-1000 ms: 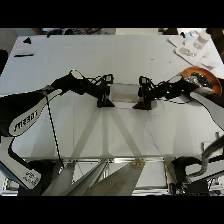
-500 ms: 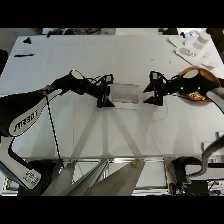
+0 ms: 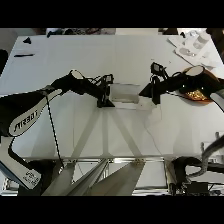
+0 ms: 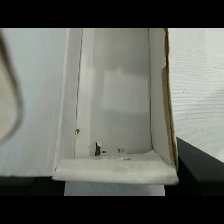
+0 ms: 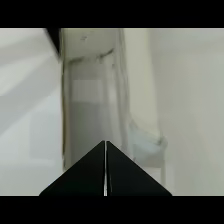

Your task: Fold the box and place the chain.

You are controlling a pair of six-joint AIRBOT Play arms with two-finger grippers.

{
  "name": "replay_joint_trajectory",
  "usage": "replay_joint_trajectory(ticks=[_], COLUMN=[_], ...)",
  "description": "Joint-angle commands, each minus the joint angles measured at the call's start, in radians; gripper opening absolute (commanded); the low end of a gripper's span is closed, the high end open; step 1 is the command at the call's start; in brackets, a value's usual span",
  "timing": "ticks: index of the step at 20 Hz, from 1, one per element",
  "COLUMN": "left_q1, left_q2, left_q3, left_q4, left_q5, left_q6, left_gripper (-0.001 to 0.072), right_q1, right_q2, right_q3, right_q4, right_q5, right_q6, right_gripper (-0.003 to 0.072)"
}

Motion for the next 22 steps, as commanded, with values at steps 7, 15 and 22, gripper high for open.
replay_joint_trajectory(ticks=[7, 15, 22], left_q1=[0.000, 0.000, 0.000], left_q2=[0.000, 0.000, 0.000], left_q3=[0.000, 0.000, 0.000], left_q4=[0.000, 0.000, 0.000], left_q5=[0.000, 0.001, 0.000], left_q6=[0.000, 0.000, 0.000], left_gripper=[0.0257, 0.0257, 0.0257], right_q1=[0.066, 0.066, 0.002], right_q2=[-0.149, -0.042, 0.215], right_q3=[0.001, 0.001, -0.016], right_q4=[0.108, -0.012, -0.239], right_q5=[-0.305, -0.129, -0.042], right_q6=[0.187, 0.186, 0.183], right_gripper=[0.0003, 0.0005, 0.0120])
